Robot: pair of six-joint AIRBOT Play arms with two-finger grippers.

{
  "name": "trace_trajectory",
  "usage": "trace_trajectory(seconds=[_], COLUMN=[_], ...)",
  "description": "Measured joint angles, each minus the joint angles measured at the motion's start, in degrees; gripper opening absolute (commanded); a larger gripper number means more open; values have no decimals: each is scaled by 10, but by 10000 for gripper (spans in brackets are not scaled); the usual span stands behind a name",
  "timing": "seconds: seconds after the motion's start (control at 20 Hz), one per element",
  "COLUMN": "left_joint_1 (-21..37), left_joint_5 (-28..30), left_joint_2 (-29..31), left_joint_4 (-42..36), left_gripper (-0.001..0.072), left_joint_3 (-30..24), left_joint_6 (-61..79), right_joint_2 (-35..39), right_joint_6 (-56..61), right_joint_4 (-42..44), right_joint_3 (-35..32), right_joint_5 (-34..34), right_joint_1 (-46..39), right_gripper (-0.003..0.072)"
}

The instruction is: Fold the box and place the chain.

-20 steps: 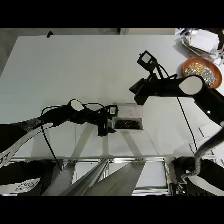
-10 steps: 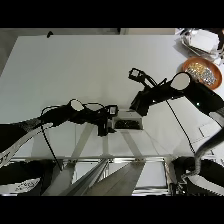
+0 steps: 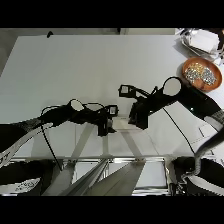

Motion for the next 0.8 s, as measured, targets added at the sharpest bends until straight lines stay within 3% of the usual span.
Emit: trace_trajectory(seconds=[0.2,0.4,0.8], left_joint_1=[0,0,0], left_joint_5=[0,0,0], left_joint_2=[0,0,0], left_joint_4=[0,0,-2], left_gripper=[272,272,272], left_joint_3=[0,0,0], left_joint_6=[0,0,-2], right_joint_2=[1,1,1], right_joint_6=[-3,12,50], right_joint_4=[-33,-78,-118], right_joint_3=[-1,-5,-6], right_joint_5=[1,-36,-72], right_joint_1=[27,50,66], right_gripper=[406,308,265])
